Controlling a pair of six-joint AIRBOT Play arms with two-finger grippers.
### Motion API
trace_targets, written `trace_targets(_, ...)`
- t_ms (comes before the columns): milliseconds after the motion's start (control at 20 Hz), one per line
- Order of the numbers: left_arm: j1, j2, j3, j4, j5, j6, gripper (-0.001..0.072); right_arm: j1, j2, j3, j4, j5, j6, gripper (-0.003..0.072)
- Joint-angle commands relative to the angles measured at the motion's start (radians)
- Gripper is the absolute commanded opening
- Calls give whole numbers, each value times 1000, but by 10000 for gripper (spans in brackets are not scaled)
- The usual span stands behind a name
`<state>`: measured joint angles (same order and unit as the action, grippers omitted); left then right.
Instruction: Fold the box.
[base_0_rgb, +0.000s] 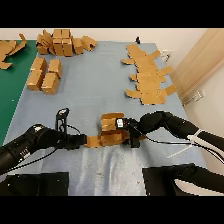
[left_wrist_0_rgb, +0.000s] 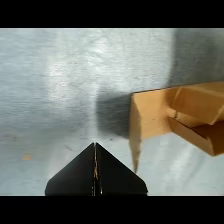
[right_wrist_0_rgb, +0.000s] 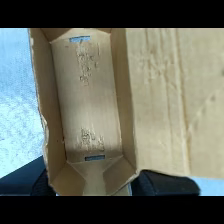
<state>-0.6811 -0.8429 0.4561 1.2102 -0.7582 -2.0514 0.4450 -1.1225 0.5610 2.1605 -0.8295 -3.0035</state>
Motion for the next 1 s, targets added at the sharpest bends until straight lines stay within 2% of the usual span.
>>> trace_targets(0,-25,-42,-11,-110,78,-2,10,0,0,0,0,2,0,587)
trace_targets(200,-34,-97,-11,-168,114,31,11,0,0,0,1,2,0,587)
trace_targets(450,-93,-142,-11,-248,181,73,11,0,0,0,1,2,0,587)
trace_targets(950,-118,-131,76,-209,174,104,9,0,0,0,0,2,0,587)
